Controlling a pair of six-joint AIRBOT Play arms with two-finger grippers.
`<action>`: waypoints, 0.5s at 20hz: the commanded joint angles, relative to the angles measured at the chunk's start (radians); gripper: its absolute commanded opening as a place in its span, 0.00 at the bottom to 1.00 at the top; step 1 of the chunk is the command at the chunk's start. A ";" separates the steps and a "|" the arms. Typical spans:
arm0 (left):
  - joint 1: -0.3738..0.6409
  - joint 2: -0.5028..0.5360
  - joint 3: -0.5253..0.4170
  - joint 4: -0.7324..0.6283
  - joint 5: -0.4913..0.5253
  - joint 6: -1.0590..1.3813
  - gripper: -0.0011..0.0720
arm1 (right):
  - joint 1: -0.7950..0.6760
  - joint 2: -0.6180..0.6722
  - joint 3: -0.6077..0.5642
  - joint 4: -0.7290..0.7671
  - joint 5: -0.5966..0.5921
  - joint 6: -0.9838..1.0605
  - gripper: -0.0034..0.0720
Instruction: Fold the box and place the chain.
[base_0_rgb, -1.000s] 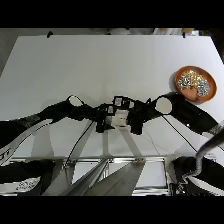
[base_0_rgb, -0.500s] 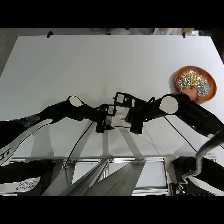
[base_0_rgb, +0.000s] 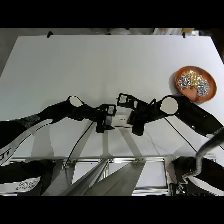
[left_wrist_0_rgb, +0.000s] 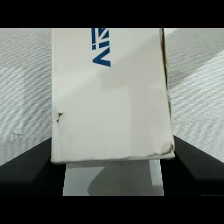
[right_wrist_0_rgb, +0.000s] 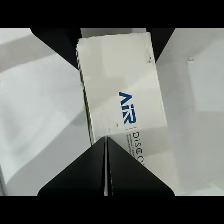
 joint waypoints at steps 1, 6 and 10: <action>0.000 0.000 0.000 0.000 0.001 0.000 0.39 | 0.003 -0.002 -0.014 0.002 0.017 0.000 0.06; 0.000 0.000 0.000 0.000 0.001 0.000 0.39 | 0.020 -0.002 -0.034 0.002 -0.008 0.000 0.06; 0.000 0.000 0.000 0.000 0.001 0.000 0.39 | 0.020 -0.002 -0.072 0.000 -0.044 0.000 0.06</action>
